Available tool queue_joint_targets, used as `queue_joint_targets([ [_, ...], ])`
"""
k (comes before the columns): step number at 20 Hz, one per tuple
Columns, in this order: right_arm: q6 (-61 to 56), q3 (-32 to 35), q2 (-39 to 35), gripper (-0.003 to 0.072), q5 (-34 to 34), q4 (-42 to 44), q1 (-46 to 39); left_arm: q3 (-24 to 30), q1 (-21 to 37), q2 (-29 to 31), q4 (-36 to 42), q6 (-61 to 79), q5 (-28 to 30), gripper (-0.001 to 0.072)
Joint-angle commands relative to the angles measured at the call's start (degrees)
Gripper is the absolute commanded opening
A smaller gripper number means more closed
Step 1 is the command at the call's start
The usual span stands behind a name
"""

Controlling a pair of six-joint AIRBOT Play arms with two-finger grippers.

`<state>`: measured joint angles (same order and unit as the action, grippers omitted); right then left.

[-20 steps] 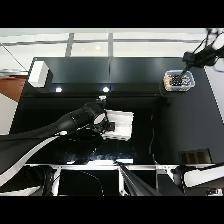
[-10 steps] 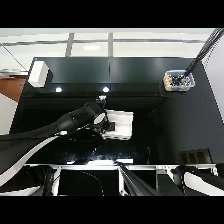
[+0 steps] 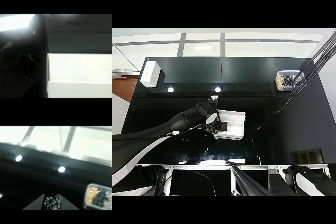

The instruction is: Fold the box and place the chain.

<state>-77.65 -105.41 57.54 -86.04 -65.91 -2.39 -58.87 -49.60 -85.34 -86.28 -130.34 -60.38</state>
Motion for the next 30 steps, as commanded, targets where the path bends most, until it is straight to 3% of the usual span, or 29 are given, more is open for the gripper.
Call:
queue_joint_targets([
  [1, 2.5, 6.1, -3.0, 0.0034, -5.9, 2.8, 5.3, 0.0, 0.0, 0.0, 0.0, 0.0, -0.1, 0.0031],
  [10, 3.9, 14.8, -3.1, 0.0034, -6.1, 13.4, 17.0, 0.0, 0.0, 0.0, -0.1, 0.0, 0.2, 0.0031],
  [20, 8.4, 29.7, -2.7, 0.0034, 0.3, 26.9, 18.2, 0.0, 0.0, 0.0, 0.0, 0.0, 0.2, 0.0031],
  [26, 9.3, 38.0, 1.3, 0.0035, 11.5, 26.4, 26.3, 0.0, 0.0, 0.0, 0.0, 0.0, 0.2, 0.0032],
  [30, 8.9, 38.6, 4.4, 0.0035, 11.6, 20.4, 27.4, 0.0, 0.0, 0.0, 0.0, 0.0, 0.2, 0.0031],
])
